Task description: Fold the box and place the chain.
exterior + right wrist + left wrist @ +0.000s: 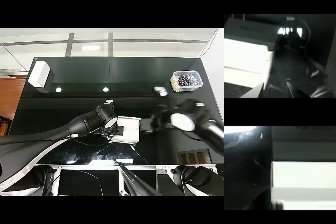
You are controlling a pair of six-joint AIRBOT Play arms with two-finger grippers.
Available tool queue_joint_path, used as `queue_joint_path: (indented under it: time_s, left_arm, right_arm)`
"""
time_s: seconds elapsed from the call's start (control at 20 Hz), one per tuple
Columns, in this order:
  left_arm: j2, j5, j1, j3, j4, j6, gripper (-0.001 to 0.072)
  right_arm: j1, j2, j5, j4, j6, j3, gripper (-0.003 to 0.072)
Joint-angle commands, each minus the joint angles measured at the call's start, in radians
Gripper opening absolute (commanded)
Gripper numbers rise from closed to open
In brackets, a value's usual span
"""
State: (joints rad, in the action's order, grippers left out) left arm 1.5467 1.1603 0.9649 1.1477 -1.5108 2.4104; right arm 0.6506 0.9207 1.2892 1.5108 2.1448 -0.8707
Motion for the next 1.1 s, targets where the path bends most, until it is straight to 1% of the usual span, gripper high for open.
queue_joint_path:
  time_s: [0.0,0.05,0.1,0.15,0.2,0.25,0.3,0.35,0.45,0.5,0.55,0.6,0.65,0.8,0.9,1.0,1.05]
  left_arm:
    - [0.000,-0.001,-0.001,0.000,0.000,-0.001,0.0027]
    - [0.000,0.000,-0.001,0.000,0.000,-0.001,0.0027]
    - [0.000,0.000,-0.001,0.000,0.000,-0.001,0.0027]
    - [0.000,0.000,-0.001,0.000,0.000,-0.001,0.0027]
    - [0.000,-0.001,-0.001,0.000,-0.003,-0.001,0.0028]
    - [0.000,-0.001,-0.001,0.000,-0.004,-0.001,0.0027]
    - [0.000,0.000,-0.002,0.000,-0.005,-0.001,0.0027]
    - [0.000,0.000,-0.003,0.000,-0.005,-0.001,0.0028]
    - [0.000,-0.003,-0.004,0.000,-0.008,-0.001,0.0027]
    - [0.000,-0.004,-0.007,0.000,-0.007,-0.001,0.0027]
    - [0.000,-0.003,-0.011,0.000,-0.007,-0.001,0.0028]
    - [0.000,-0.003,-0.014,0.000,-0.008,-0.001,0.0027]
    - [0.000,-0.003,-0.016,0.000,-0.008,-0.001,0.0027]
    - [0.000,-0.003,-0.015,0.000,-0.008,-0.001,0.0028]
    - [0.000,-0.002,-0.015,0.000,-0.008,-0.001,0.0028]
    - [0.000,-0.002,-0.015,0.000,-0.008,-0.001,0.0028]
    - [0.000,0.000,-0.015,0.000,-0.008,-0.001,0.0028]
  right_arm:
    - [-0.102,-0.133,0.113,0.237,-0.108,-0.010,0.0362]
    - [-0.135,-0.135,0.124,0.367,-0.109,-0.010,0.0362]
    - [-0.174,-0.135,0.100,0.478,-0.108,-0.005,0.0361]
    - [-0.221,-0.135,0.034,0.549,-0.106,0.005,0.0361]
    - [-0.285,-0.134,-0.063,0.586,-0.093,0.020,0.0362]
    - [-0.356,-0.127,-0.159,0.585,-0.075,0.034,0.0365]
    - [-0.434,-0.106,-0.241,0.566,-0.059,0.040,0.0608]
    - [-0.507,-0.076,-0.308,0.530,-0.056,0.040,0.0699]
    - [-0.667,0.010,-0.459,0.346,-0.071,0.040,0.0698]
    - [-0.736,0.067,-0.520,0.245,-0.111,0.033,0.0698]
    - [-0.784,0.130,-0.552,0.158,-0.179,0.006,0.0698]
    - [-0.820,0.211,-0.552,0.085,-0.249,-0.056,0.0698]
    - [-0.840,0.291,-0.538,0.043,-0.290,-0.134,0.0698]
    - [-0.855,0.551,-0.420,0.033,-0.319,-0.419,0.0697]
    - [-0.855,0.703,-0.349,0.034,-0.325,-0.576,0.0698]
    - [-0.854,0.814,-0.333,0.034,-0.325,-0.676,0.0695]
    - [-0.855,0.855,-0.334,0.034,-0.325,-0.710,0.0667]
